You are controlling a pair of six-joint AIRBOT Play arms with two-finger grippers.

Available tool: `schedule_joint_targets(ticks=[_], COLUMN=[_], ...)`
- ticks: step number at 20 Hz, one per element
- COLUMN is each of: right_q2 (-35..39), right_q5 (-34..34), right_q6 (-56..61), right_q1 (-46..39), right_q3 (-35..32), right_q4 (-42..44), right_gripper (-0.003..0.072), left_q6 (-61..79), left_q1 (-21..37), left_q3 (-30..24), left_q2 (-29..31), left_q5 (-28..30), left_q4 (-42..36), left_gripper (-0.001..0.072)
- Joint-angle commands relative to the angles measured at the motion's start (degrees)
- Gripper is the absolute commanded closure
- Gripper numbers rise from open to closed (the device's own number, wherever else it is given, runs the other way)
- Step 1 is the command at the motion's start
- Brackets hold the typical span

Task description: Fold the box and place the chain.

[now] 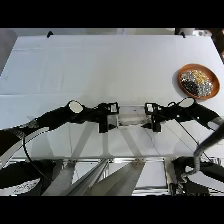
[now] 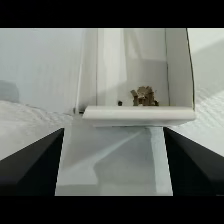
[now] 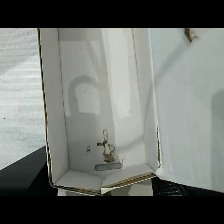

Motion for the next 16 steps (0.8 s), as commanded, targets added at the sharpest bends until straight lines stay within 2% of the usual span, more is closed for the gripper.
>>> schedule_joint_targets(ticks=[1,9,16], right_q2=[0.04,0.04,0.04], right_q5=[0.02,0.00,0.02], right_q6=[0.02,0.00,0.00], right_q1=[0.00,0.00,0.00], right_q3=[0.07,0.07,0.07], right_q4=[0.02,0.00,0.00], right_gripper=[0.0285,0.0285,0.0285], left_q6=[1.55,2.38,2.38], left_q1=[-0.13,-1.38,-1.92], left_q3=[-0.02,-0.02,0.00], left_q2=[-0.15,-1.51,-2.05], left_q5=[-0.96,-1.97,0.02], left_q4=[-1.97,-1.95,-3.74], left_gripper=[-0.0008,-0.0008,-0.0007])
